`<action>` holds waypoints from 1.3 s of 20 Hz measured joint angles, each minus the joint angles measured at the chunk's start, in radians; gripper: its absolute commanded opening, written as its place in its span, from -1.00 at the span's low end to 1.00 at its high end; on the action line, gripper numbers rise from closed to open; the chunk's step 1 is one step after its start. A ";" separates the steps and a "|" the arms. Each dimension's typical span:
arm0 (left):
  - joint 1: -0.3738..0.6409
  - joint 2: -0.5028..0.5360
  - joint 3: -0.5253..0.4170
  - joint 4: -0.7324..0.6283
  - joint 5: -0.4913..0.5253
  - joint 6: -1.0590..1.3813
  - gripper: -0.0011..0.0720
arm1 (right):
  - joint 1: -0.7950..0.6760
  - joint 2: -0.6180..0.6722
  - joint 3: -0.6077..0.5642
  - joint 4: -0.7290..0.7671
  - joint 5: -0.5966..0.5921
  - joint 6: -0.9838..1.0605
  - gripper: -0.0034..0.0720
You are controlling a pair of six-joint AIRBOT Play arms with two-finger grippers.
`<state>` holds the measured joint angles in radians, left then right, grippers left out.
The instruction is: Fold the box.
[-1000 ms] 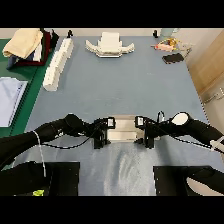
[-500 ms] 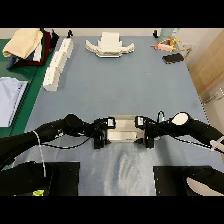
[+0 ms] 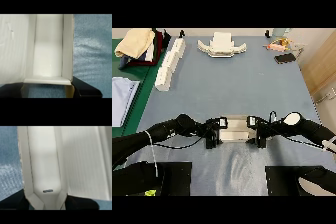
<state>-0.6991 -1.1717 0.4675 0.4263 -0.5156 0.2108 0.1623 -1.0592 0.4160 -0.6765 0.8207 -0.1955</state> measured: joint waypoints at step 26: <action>0.000 0.000 0.000 -0.001 0.001 -0.001 0.46 | 0.000 0.391 0.002 -0.311 0.182 0.494 0.97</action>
<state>-0.6991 -1.1721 0.4675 0.4255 -0.5144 0.2096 0.1623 -0.6682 0.4175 -0.9874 1.0031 0.2981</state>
